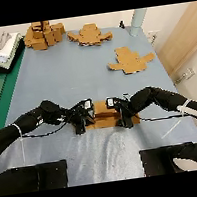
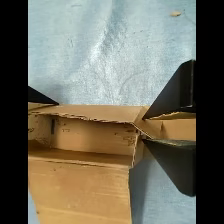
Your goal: Fold the box.
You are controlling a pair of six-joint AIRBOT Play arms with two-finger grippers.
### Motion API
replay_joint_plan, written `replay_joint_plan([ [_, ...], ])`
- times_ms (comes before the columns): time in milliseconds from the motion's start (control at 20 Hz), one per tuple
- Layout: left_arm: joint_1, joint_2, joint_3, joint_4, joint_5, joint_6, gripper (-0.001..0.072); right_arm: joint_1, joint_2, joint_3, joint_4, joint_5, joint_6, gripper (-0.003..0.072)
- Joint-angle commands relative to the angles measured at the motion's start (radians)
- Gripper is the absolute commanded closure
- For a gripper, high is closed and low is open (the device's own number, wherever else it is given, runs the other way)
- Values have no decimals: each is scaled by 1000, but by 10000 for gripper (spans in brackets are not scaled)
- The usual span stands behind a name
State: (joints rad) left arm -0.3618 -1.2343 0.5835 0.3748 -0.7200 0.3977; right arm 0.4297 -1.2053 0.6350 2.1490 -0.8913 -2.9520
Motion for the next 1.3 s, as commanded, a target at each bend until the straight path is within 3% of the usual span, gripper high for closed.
replay_joint_plan([
  [0, 1, 20, -1, 93, -44, -5, 525, 0, 0, 1, 1, 0, 0, 170],
  [50, 3, 32, -1, 97, -50, -6, 517, 0, 0, 1, 1, 0, 0, 171],
  [100, 8, 40, -1, 97, -51, -6, 460, 0, 0, 1, 1, 0, 0, 170],
  [150, 8, 46, -1, 97, -49, -6, 254, 0, 0, 1, 1, 0, 0, 171],
  [200, 8, 45, -1, 97, -51, -6, 215, 0, 0, 1, 1, 0, 0, 171],
  [450, 6, 45, -3, 78, -32, 6, 215, 0, 0, 1, 1, 0, 0, 171],
  [500, 6, 42, -3, 55, -13, 16, 261, 0, 0, 1, 1, 0, 0, 171],
  [550, 6, 39, -3, 25, 7, 46, 351, 0, 0, 0, 1, 0, 0, 171],
  [700, -5, 28, -3, -18, 20, 97, 380, 0, 0, 1, 1, 0, 0, 171],
  [750, -11, 26, -3, -16, 33, 111, 552, 0, 0, 0, 1, 0, 0, 171],
  [800, -13, 23, -3, -17, 45, 119, 598, 0, -1, 1, 2, 0, 0, 171],
  [1250, -43, 4, -3, -122, 30, 224, 601, 0, 0, 0, 1, 0, 0, 171],
])
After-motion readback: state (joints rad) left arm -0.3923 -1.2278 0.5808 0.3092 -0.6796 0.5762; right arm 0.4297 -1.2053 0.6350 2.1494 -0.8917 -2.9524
